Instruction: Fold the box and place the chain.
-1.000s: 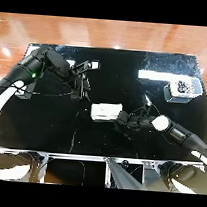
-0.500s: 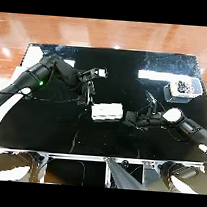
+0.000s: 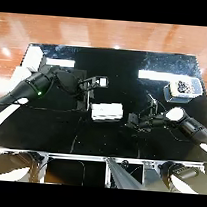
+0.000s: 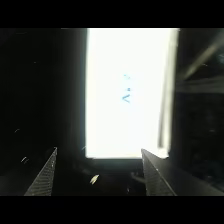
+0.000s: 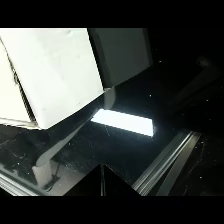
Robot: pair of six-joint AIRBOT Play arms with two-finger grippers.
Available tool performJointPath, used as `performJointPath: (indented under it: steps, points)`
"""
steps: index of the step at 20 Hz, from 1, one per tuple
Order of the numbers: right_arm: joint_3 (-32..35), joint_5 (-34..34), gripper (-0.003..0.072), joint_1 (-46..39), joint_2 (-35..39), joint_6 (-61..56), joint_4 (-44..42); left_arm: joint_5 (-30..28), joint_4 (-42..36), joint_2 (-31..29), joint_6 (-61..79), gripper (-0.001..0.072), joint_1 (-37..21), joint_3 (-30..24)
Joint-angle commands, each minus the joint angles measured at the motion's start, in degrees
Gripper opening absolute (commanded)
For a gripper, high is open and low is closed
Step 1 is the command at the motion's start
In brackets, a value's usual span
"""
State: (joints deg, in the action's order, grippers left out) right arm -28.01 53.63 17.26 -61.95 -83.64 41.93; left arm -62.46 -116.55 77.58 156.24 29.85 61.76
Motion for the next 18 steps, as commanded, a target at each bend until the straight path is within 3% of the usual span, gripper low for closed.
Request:
performJointPath:
  steps: [1,18]
  points:
    - [-0.1,0.2,0.0037,0.0,0.0,0.1,0.1,-0.2,-4.6,-0.3,3.9,0.0625,0.6,-1.6]
    - [-0.1,-1.4,0.0037,0.0,0.0,0.2,0.3,2.6,-6.1,3.3,5.8,0.0624,0.6,-3.1]
